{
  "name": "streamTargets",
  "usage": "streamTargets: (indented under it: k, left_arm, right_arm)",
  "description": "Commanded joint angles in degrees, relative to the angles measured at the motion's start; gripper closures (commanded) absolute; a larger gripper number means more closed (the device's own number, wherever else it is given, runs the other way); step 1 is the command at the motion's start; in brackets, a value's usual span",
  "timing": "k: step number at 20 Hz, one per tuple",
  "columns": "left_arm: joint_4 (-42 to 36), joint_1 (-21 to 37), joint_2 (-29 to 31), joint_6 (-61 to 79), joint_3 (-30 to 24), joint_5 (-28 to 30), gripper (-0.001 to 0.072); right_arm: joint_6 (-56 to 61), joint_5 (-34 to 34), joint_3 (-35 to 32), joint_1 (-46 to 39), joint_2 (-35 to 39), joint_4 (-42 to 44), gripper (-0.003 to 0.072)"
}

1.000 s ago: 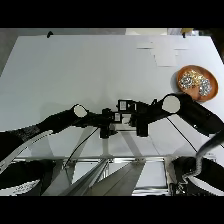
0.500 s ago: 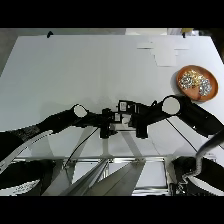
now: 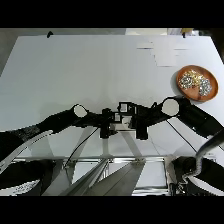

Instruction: Fold the box and place the chain.

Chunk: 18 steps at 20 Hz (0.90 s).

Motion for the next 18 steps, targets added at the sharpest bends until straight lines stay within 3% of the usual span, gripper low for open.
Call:
streamTargets:
  k: [1, 7, 18]
  left_arm:
    - [0.0, 0.0, 0.0, 0.0, 0.0, 0.0, 0.0576]
    - [0.0, 0.0, 0.0, 0.0, 0.0, 0.0, 0.0576]
    - [0.0, 0.0, 0.0, 0.0, 0.0, 0.0, 0.0576]
  right_arm:
    - [0.0, 0.1, -0.6, 0.0, 0.0, 0.0, 0.0675]
    - [0.0, -0.3, -4.2, 0.0, 0.0, 0.0, 0.0675]
    - [0.0, -2.9, -4.3, -0.1, 2.3, -0.6, 0.0673]
